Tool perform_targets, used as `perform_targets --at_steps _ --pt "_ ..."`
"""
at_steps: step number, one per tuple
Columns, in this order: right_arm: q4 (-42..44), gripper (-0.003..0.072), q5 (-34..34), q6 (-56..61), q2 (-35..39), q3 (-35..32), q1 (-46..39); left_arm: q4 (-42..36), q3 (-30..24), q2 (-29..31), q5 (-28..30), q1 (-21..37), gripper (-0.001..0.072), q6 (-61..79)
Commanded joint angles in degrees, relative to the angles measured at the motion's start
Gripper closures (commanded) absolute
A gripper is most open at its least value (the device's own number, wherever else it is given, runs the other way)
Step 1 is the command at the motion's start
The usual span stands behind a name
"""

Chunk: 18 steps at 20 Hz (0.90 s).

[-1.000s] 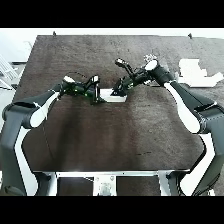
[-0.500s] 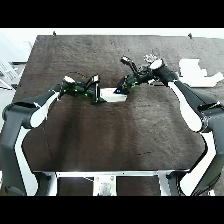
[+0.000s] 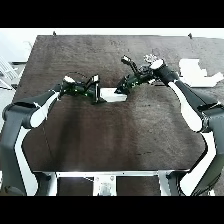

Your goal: Fold the box and place the chain.

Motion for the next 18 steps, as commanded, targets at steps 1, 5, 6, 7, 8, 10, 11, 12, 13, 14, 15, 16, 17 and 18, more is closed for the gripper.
perform_targets --at_steps 1,5,6,7,8,10,11,12,13,14,15,16,17,18 --pt "-1.4 0.0173 0.2 0.0 0.0 -0.7 0.6 0.1 0.0 0.0 -0.1 0.0 0.0239 0.1" --pt "-1.4 0.0173 1.4 -0.1 0.0 -3.4 1.3 0.1 0.0 0.0 -0.1 0.0 0.0239 0.1" --pt "-1.4 0.0174 1.4 -0.1 0.0 -4.3 1.3 0.1 0.0 0.0 -0.1 0.0 0.0239 0.1" --pt "-1.4 0.0174 1.4 -0.8 0.0 -5.0 1.3 0.1 0.0 0.0 -0.1 0.0 0.0239 0.1" --pt "-1.4 0.0176 1.4 -1.1 0.0 -5.1 1.2 0.1 0.0 0.0 -0.1 0.0 0.0239 0.1" --pt "-0.5 0.0216 1.1 -1.1 0.0 -5.1 0.9 0.1 0.0 0.0 -0.1 0.0 0.0239 0.1" --pt "-0.5 0.0240 1.0 -1.2 0.0 -5.1 0.8 0.1 0.0 0.0 -0.1 0.0 0.0239 0.1" --pt "-0.3 0.0240 1.0 -1.1 0.0 -5.1 0.5 0.1 0.0 0.0 -0.1 0.0 0.0239 0.1" --pt "0.3 0.0239 1.1 -1.1 0.0 -5.0 0.3 0.1 0.0 0.0 -0.1 0.0 0.0239 0.1" --pt "1.3 0.0239 1.1 -1.2 0.0 -4.9 -0.1 0.1 0.0 0.0 -0.1 0.0 0.0239 0.1" --pt "2.0 0.0238 1.2 -1.2 0.0 -4.6 -0.5 0.1 0.0 0.0 -0.1 0.0 0.0239 0.1" --pt "2.1 0.0238 1.2 -1.5 0.1 -4.2 -0.9 0.1 0.0 0.0 -0.1 0.0 0.0239 0.1" --pt "2.2 0.0236 1.2 -1.6 0.2 -3.7 -1.1 0.1 0.0 0.0 -0.1 0.0 0.0239 0.1" --pt "2.4 0.0235 1.3 -1.6 0.3 -3.1 -1.3 0.1 0.0 0.0 -0.1 0.0 0.0239 0.1"
